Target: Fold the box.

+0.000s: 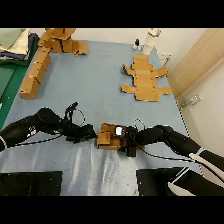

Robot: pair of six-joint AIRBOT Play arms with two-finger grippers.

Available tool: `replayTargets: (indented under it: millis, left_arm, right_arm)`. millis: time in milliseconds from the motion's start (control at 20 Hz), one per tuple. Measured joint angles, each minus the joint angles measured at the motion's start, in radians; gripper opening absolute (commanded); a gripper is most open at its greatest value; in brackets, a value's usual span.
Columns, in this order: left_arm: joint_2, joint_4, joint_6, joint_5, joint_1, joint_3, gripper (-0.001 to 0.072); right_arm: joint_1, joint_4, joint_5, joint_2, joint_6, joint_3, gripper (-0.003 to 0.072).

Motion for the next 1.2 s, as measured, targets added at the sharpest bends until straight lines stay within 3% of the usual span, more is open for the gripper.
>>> replayTargets:
  millis: [750, 1200]
  left_arm:
    - [-0.021, -0.011, -0.02, -0.025, -0.03, 0.051, 0.05]
    - [-0.058, -0.026, -0.018, 0.092, -0.096, 0.054, 0.05]
  right_arm:
    - [0.0, 0.0, 0.0, 0.0, 0.0, 0.0, 0.0513]
    - [0.0, 0.0, 0.0, 0.0, 0.0, 0.0, 0.0512]
